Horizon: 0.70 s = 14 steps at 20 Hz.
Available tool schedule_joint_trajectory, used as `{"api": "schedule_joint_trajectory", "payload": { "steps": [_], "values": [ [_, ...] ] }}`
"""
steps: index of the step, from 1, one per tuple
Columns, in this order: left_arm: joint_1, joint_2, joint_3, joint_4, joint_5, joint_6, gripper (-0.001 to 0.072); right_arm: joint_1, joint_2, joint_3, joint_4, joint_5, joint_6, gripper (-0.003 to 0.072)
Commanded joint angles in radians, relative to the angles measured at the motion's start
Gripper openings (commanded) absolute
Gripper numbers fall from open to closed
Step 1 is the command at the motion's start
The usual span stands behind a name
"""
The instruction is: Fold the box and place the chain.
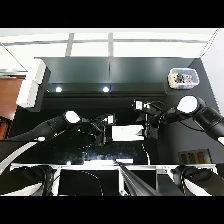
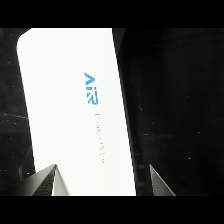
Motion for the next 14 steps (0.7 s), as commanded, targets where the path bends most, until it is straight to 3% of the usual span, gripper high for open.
{"api": "schedule_joint_trajectory", "payload": {
  "steps": [1, 3, 4, 6, 8, 14],
  "values": [
    [0.0, -0.001, 0.0, 0.0, 0.0, 0.001, 0.0329, 0.011, 0.001, -0.001, -0.016, -0.017, 0.0, 0.0708],
    [0.0, -0.001, 0.0, 0.0, 0.0, 0.001, 0.0329, 0.011, 0.001, -0.001, -0.015, -0.012, 0.001, 0.0653],
    [0.0, -0.001, 0.0, 0.0, 0.0, 0.001, 0.0329, 0.011, 0.001, -0.001, -0.015, -0.001, 0.022, 0.0446],
    [0.0, -0.001, 0.0, 0.0, 0.0, 0.001, 0.0329, 0.011, 0.001, -0.001, -0.015, 0.021, 0.045, 0.0407],
    [0.0, -0.001, 0.0, 0.0, 0.0, 0.001, 0.0329, 0.011, 0.001, -0.001, -0.015, 0.05, 0.045, 0.019],
    [0.0, -0.001, 0.0, 0.0, 0.0, 0.001, 0.0329, 0.011, 0.001, -0.001, -0.015, 0.066, 0.048, 0.0195]
  ]
}}
